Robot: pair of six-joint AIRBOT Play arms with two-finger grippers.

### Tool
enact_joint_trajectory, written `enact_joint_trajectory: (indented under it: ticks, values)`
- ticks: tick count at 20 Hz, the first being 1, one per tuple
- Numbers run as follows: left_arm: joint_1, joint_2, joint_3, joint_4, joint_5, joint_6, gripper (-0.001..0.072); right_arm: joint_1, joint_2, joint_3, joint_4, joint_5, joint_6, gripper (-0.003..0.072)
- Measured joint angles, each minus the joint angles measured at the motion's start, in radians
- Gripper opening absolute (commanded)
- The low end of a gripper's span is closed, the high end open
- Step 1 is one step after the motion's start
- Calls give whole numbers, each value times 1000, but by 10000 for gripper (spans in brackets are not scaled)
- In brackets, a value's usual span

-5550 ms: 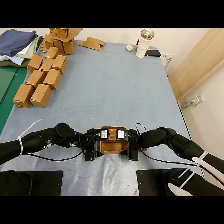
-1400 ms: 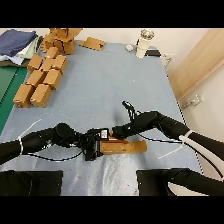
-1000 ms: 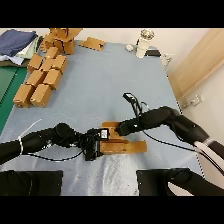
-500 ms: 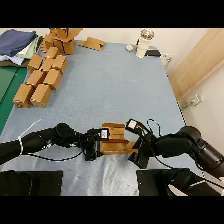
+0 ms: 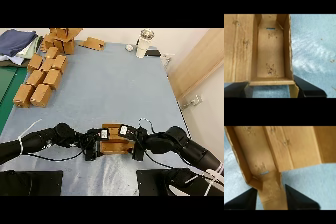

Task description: Fold the box.

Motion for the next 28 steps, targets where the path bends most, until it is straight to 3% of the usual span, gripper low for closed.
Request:
enact_joint_trajectory:
  ticks: [1,9,10,12,13,25,27,28]
  values:
    - [0,0,0,0,0,0,518,0,-8,0,13,7,-23,100]
    - [0,0,0,0,0,0,518,1,-19,3,125,35,-180,89]
    - [0,0,0,0,0,0,518,1,-19,3,137,41,-196,149]
    - [0,0,0,0,0,0,518,1,-21,3,160,55,-217,420]
    - [0,0,0,0,1,0,518,1,-22,3,173,60,-225,444]
    - [0,0,0,0,0,0,518,1,-75,5,238,74,-211,464]
    - [0,0,0,-3,-2,0,518,2,-71,13,203,48,-145,458]
    - [-2,0,0,-5,-2,-1,518,2,-66,22,182,24,-103,420]
